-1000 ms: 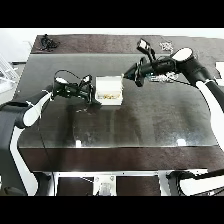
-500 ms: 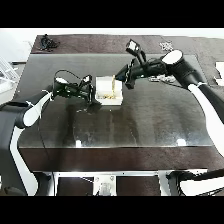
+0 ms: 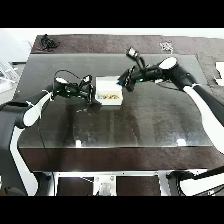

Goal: Fold the box and place the chain.

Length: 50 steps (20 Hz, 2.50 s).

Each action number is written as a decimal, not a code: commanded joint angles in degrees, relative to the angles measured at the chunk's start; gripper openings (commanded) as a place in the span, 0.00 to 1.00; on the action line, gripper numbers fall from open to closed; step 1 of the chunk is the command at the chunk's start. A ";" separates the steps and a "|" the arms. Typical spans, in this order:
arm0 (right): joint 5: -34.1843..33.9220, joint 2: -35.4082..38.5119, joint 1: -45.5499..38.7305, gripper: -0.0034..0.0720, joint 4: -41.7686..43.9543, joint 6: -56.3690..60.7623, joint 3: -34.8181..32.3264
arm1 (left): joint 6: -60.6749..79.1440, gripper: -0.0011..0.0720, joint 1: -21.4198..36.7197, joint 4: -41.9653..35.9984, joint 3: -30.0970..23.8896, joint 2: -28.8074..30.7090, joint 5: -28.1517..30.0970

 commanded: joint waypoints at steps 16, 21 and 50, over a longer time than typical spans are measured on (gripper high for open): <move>10.82 -17.14 -3.06 0.11 2.27 0.66 15.76 | 0.00 0.73 -0.02 0.00 0.02 0.02 0.00; 23.63 -17.11 -2.86 0.11 2.84 0.46 18.38 | 0.00 0.73 -0.02 0.00 0.02 0.02 0.00; 21.31 -19.65 1.25 0.39 -0.11 -1.09 18.40 | 0.00 0.73 -0.02 0.00 0.02 0.02 0.02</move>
